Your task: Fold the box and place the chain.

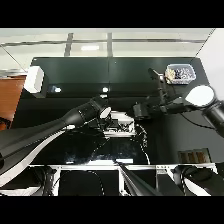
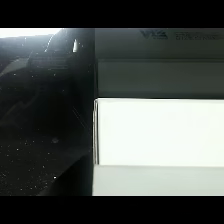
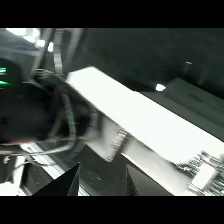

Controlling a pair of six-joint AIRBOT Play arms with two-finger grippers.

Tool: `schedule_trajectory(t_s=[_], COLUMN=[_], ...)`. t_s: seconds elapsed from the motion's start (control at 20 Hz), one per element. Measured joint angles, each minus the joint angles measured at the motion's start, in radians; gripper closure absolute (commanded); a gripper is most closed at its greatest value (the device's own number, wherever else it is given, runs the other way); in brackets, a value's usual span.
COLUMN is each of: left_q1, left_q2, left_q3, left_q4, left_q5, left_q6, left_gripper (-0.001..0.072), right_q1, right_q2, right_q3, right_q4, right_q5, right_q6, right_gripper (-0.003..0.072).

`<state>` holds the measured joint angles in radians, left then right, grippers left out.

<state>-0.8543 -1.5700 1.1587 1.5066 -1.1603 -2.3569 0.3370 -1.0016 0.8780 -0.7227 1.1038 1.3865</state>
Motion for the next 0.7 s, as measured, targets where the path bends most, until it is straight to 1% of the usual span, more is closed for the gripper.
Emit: schedule_trajectory(t_s=[0.15,0.25,0.3,0.35,0.5,0.6,0.7], left_q1=[0.000,0.000,0.000,0.000,0.000,0.000,0.000], left_q2=[0.000,0.000,0.000,0.000,0.000,0.000,0.000], left_q3=[0.000,0.000,0.000,0.000,0.000,0.000,0.000], left_q4=[0.000,0.000,0.000,0.000,0.000,0.000,0.000], left_q5=[0.000,0.000,0.000,0.000,0.000,0.000,0.000], left_q6=[0.000,0.000,0.000,0.000,0.000,0.000,0.000], left_gripper=[0.0679,0.0679,0.0679,0.0679,0.0679,0.0679,0.0679], right_q1=[-0.097,-0.153,-0.172,-0.188,-0.199,-0.176,-0.145], right_q2=[0.060,0.123,0.152,0.176,0.211,0.218,0.204], right_q3=[-0.012,-0.068,-0.109,-0.161,-0.319,-0.409,-0.467], right_q4=[-0.100,-0.180,-0.205,-0.224,-0.210,-0.199,-0.164], right_q5=[0.086,0.092,0.074,0.044,-0.082,-0.175,-0.243], right_q6=[-0.031,-0.085,-0.127,-0.177,-0.367,-0.567,-0.817], right_gripper=[0.0349,0.0342,0.0197,-0.0034,-0.0032,-0.0031,-0.0025])
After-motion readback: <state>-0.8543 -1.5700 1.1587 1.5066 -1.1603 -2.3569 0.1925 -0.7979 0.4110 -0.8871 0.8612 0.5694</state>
